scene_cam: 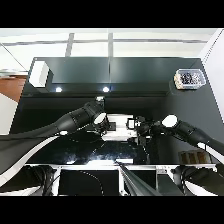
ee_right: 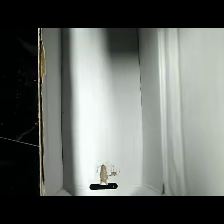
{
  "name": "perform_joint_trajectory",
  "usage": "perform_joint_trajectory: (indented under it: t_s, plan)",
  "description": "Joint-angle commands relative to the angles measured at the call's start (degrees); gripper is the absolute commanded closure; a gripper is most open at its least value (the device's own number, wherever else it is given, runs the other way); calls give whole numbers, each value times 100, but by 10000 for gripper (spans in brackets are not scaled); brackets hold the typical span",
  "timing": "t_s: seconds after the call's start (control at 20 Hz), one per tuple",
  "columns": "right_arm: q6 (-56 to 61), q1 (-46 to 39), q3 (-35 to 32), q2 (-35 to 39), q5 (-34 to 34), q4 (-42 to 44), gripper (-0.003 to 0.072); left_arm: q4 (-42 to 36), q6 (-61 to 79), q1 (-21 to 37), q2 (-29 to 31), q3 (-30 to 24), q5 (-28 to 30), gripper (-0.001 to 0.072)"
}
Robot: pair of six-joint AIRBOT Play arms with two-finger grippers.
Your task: Fold the box and place the chain.
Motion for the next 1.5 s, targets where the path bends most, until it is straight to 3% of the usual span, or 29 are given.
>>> perform_joint_trajectory:
  t_s: [0.0, 0.05, 0.4, 0.55, 0.8, 0.85, 0.9, 0.95, 1.05, 1.1, 1.3, 1.45]
  plan:
    - [280, -13, 2, 17, -42, 11, 73, 28, 0, -2, 4, 2, 24, 675]
    - [439, -44, 4, 55, -61, -4, -15, 48, -2, -2, 4, 2, 24, 675]
    - [667, -763, 4, 1001, 610, -984, -12, 83, 0, -2, 4, 2, 22, 675]
    - [664, -881, -2, 1040, 859, -1410, -6, 149, 24, -2, 4, 2, -24, 675]
    - [575, -546, -2, 905, 826, -1176, -5, 343, 22, -2, 4, 2, -168, 675]
    - [533, -413, -2, 839, 754, -1117, 15, 343, 22, -2, 4, 2, -160, 675]
    - [415, -286, -2, 800, 682, -1078, 166, 343, 22, -2, 4, 2, -160, 675]
    - [352, -181, -2, 780, 568, -1062, 220, 343, 22, -2, 4, 2, -160, 675]
    - [345, -42, -2, 756, 369, -997, 229, 343, 22, -2, 4, 2, -160, 675]
    - [345, -2, -2, 754, 350, -997, 399, 343, 22, -2, 4, 2, -160, 675]
    - [400, 4, -2, 752, 361, -859, 502, 337, 22, -2, 4, 2, -162, 675]
    - [505, 4, -2, 737, 361, -645, 502, 334, 22, -2, 4, 2, -164, 675]
